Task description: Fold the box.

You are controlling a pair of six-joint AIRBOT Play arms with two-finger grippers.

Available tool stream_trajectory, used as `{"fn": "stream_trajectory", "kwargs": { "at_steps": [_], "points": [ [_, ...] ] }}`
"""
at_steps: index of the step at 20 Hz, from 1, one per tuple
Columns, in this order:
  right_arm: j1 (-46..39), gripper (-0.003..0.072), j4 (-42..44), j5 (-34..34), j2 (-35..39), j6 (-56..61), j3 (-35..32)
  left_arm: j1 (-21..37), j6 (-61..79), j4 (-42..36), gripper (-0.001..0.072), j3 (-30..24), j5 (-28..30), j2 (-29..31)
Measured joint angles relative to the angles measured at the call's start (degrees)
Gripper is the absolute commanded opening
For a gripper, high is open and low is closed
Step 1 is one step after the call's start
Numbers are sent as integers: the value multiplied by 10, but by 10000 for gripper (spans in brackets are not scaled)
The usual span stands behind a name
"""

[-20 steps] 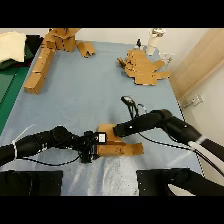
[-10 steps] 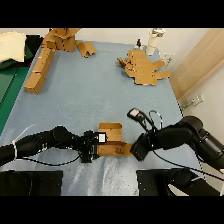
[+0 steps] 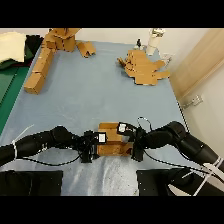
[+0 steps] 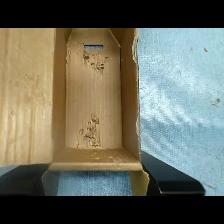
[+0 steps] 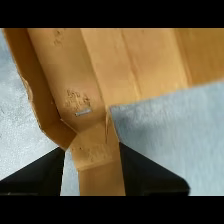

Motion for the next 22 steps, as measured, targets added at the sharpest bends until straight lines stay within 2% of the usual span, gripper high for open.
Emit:
{"fn": "stream_trajectory", "kwargs": {
  "at_steps": [3, 5, 7, 8, 9, 11, 12, 13, 14, 15, 22],
  "points": [
    [0, 495, 27, 21, -19, -77, -2, 0, 0, 0, 476, 0, 0, 0],
    [0, 258, 47, 27, -25, -118, -3, 0, 0, 0, 476, 0, 0, 0],
    [0, 204, 67, 35, -28, -150, -3, 0, 0, 0, 476, 0, 0, 0],
    [0, 129, 76, 38, -29, -161, -3, 0, 0, 0, 476, 0, 0, 0],
    [0, 122, 85, 42, -30, -169, -3, 0, 0, 0, 476, 0, 0, 0],
    [1, 123, 98, 47, -31, -179, -3, 0, 0, 0, 476, 0, 0, 0],
    [1, 173, 105, 49, -31, -183, -3, 0, 0, 0, 476, 0, 0, 0],
    [2, 270, 111, 50, -31, -185, -3, 0, 0, 0, 476, 0, 0, 0],
    [2, 408, 116, 52, -31, -186, -3, 0, 0, 0, 476, 0, 0, 0],
    [2, 491, 120, 54, -32, -189, -3, 0, -1, 0, 476, 0, 1, 0],
    [2, 530, 127, 57, -32, -191, -3, 0, 0, 0, 476, 0, 0, 0]
  ]
}}
